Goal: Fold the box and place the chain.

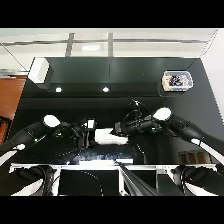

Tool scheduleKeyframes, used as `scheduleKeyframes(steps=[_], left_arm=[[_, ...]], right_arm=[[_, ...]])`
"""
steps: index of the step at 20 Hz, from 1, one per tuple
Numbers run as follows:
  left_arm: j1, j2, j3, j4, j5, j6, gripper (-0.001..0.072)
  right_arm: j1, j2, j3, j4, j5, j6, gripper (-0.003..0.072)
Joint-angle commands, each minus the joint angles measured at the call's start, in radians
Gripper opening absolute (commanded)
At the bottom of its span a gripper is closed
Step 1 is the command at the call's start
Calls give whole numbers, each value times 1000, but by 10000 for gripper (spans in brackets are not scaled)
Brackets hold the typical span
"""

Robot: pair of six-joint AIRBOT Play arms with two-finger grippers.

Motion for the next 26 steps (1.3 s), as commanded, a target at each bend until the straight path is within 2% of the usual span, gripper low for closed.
scheduleKeyframes(steps=[1, 10, 26], left_arm=[[0, -1, 1, 0, 0, 0, 292], [0, -1, 1, 0, 0, 0, 292], [0, -1, 1, 0, 0, 0, 292]], right_arm=[[1, -17, 0, -41, 0, 23, 11], [1, -43, -2, -95, -1, 32, 10], [0, -65, -1, -97, 8, 17, 10]])
